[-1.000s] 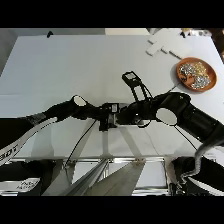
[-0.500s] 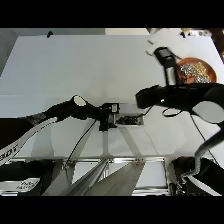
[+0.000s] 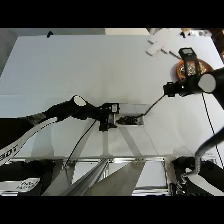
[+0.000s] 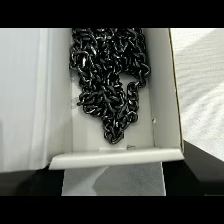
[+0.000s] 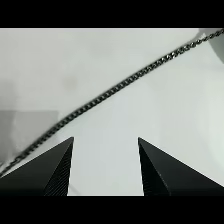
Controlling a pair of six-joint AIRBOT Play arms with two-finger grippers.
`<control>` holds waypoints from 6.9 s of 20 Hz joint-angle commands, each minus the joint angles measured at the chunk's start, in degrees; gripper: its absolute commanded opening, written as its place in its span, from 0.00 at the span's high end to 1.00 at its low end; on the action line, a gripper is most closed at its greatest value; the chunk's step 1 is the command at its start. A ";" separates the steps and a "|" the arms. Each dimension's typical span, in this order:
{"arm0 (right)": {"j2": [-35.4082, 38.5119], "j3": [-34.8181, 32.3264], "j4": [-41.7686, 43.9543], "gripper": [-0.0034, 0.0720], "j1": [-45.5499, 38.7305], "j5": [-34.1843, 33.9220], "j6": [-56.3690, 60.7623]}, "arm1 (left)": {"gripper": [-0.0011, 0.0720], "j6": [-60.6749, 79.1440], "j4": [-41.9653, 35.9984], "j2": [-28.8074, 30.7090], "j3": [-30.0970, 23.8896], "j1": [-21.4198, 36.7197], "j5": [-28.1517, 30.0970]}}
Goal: Fold the box and place the chain.
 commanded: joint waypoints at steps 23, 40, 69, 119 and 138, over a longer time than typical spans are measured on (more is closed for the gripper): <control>-21.07 0.02 5.03 0.93 -1.62 -3.89 -2.12 | 0.53 0.00 0.02 0.04 -0.02 0.00 0.02; 23.10 0.00 11.74 0.93 8.31 10.69 -5.64 | 0.53 0.00 0.02 0.04 -0.02 0.00 0.00; -0.11 -4.61 21.40 0.86 25.33 -2.47 -3.30 | 0.53 0.00 0.02 0.04 -0.02 0.00 0.02; -19.43 -1.79 8.09 0.70 -1.51 -4.46 -4.11 | 0.53 0.00 0.02 0.04 -0.02 0.00 0.02; 10.97 -1.81 10.97 0.93 7.82 4.98 -8.63 | 0.53 0.00 0.02 0.04 -0.02 0.00 0.02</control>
